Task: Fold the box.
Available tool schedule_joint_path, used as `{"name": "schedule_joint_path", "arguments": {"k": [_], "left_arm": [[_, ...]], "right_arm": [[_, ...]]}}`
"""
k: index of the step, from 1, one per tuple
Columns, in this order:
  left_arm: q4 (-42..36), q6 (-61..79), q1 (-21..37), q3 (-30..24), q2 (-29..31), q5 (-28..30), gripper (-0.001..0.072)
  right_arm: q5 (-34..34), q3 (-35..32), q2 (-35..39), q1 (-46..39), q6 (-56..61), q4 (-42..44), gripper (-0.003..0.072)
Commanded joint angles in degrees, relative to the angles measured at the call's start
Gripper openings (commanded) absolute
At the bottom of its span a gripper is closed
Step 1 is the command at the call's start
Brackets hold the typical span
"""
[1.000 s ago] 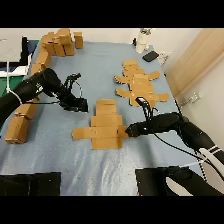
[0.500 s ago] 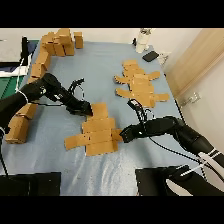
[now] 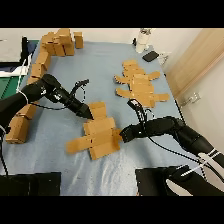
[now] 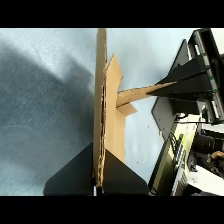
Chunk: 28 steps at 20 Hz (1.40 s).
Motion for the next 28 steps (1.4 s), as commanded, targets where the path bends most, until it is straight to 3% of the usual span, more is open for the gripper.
{"name": "schedule_joint_path", "arguments": {"k": [1,2,3,5,7,11,14,15,16,19,20,28], "left_arm": [[-1.2,5.22,-0.11,-1.18,-0.15,-1.22,0.0012],[-1.31,6.19,-0.15,-1.4,-0.15,-1.18,0.0011],[-1.62,7.32,-0.15,-1.4,-0.13,-0.72,0.001],[-4.17,9.68,-0.17,-1.38,0.0,1.57,0.0007],[-6.62,13.57,-1.44,-1.38,1.33,4.24,0.0006],[-3.26,20.96,-7.5,-3.17,6.49,10.91,0.0006],[-6.36,30.01,-10.62,-9.03,9.46,18.62,0.0005],[-7.65,34.12,-11.78,-11.52,10.6,21.9,0.0005],[-8.24,36.87,-12.81,-13.57,11.67,24.76,0.0005],[-8.76,44.61,-15.74,-18.43,14.82,31.15,0.0005],[-8.72,47.17,-16.65,-19.65,15.63,31.95,0.0005],[-6.38,50.82,-18.03,-22.27,16.74,33.88,0.0006]], "right_arm": [[0.66,-0.02,0.04,0.07,0.22,0.02,0.0157],[1.33,-0.02,0.07,0.04,0.24,0.04,0.0305],[2.29,-0.02,0.07,0.04,0.33,0.02,0.0345],[3.98,0.42,0.07,-0.07,0.74,-1.16,0.0345],[4.09,2.75,0.07,-1.36,6.05,-7.67,0.0343],[3.06,11.13,0.07,-5.66,18.18,-22.73,0.0343],[1.9,15.78,0.04,-6.69,18.91,-22.73,0.0338],[1.84,16.0,0.04,-6.49,19.08,-21.99,0.0314],[1.18,15.96,0.0,-6.34,19.93,-21.64,0.0204],[-0.63,15.91,-1.11,-6.29,20.0,-18.25,0.0174],[-0.66,15.91,-1.44,-6.27,19.98,-17.42,0.0134],[-0.39,15.91,-3.58,-5.44,19.98,-15.26,0.0132]]}}
